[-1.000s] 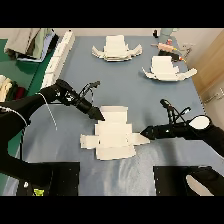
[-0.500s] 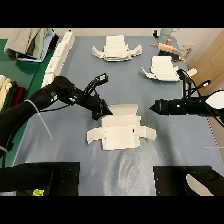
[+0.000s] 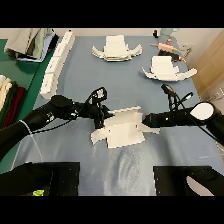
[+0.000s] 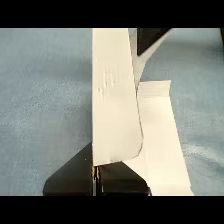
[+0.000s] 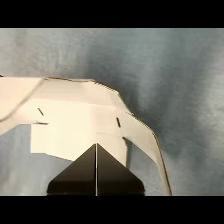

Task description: Fold the box.

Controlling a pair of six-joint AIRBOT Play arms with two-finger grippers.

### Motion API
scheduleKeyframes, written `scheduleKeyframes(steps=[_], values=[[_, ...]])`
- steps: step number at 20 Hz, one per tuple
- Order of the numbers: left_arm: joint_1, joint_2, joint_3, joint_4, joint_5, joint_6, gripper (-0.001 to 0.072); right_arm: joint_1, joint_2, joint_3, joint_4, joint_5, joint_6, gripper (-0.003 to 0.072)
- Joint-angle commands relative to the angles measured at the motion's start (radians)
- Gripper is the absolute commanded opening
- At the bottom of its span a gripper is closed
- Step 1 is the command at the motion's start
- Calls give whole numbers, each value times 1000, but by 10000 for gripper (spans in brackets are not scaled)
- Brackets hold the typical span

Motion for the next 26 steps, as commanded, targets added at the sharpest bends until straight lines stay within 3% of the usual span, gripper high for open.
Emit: scheduleKeyframes(steps=[1, 6, 16, 26], values=[[-19, 7, -27, -55, 34, 93, 10, 17, -19, -116, -108, -140, 85, 1], [-24, 7, -27, -51, 11, 92, 11, 16, -51, -145, -236, -222, 186, 1], [-48, -24, -31, -29, -7, 114, 11, 17, -55, -143, -190, -201, 185, 1], [-47, -24, -72, -35, -10, 193, 13, 17, 30, -142, -177, -207, 186, 1]])
